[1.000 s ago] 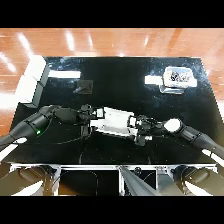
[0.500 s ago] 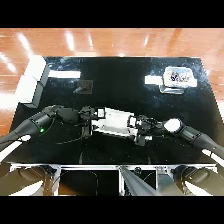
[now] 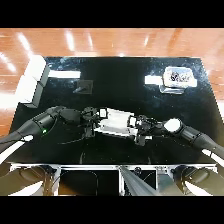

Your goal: Fold the box and place the chain.

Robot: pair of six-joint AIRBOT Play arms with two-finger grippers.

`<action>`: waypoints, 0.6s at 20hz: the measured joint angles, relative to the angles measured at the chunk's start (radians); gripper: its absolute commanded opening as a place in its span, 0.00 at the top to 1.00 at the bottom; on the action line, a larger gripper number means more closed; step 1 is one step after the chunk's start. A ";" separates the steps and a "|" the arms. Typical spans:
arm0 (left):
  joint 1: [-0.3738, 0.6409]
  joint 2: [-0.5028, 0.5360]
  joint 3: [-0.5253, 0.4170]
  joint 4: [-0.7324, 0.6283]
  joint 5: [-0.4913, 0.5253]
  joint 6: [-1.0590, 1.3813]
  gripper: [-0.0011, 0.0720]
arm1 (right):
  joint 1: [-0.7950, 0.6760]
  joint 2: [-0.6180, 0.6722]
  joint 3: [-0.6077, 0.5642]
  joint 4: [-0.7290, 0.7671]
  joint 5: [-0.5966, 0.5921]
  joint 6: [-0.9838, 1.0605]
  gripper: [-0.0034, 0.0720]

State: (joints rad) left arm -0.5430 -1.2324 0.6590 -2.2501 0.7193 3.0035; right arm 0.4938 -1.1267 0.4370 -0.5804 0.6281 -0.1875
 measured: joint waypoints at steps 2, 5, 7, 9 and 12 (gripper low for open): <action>-0.017 -0.001 0.000 -0.004 -0.013 0.000 0.65 | 0.000 0.000 0.000 0.000 0.000 0.000 0.18; -0.047 -0.004 0.000 -0.008 -0.029 0.000 0.65 | 0.000 0.000 0.000 0.000 -0.003 0.000 0.18; -0.064 -0.006 0.000 -0.010 -0.042 0.000 0.65 | 0.000 0.000 0.000 -0.001 -0.002 0.000 0.18; -0.081 -0.007 0.000 -0.011 -0.047 0.000 0.65 | 0.000 0.000 0.000 -0.001 -0.002 0.000 0.18; -0.100 -0.013 0.000 -0.016 -0.055 0.000 0.63 | 0.000 0.000 0.000 -0.001 -0.001 0.000 0.18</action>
